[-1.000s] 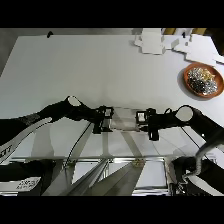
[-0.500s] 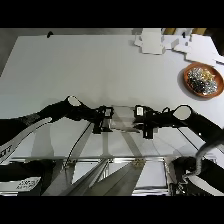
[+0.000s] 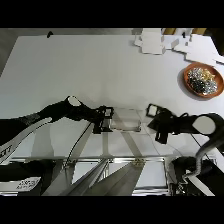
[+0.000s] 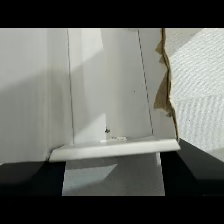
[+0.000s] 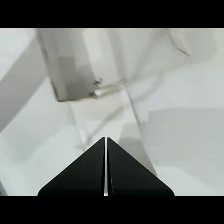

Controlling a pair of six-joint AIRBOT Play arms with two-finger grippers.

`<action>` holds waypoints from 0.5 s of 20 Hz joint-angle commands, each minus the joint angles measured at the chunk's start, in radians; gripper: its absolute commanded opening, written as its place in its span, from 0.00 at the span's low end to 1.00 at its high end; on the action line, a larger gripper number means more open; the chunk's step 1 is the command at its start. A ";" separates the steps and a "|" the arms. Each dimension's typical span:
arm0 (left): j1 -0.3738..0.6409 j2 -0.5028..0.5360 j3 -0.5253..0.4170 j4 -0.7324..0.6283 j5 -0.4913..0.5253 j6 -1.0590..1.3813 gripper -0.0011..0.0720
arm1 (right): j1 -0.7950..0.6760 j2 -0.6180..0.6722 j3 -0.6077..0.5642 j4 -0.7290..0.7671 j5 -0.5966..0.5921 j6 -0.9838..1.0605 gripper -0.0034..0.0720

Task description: Fold the box and place the chain.

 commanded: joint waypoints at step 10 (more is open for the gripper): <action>0.001 0.001 0.000 0.000 0.000 0.000 0.17 | -0.264 -0.204 -0.060 -0.002 -0.008 0.730 0.07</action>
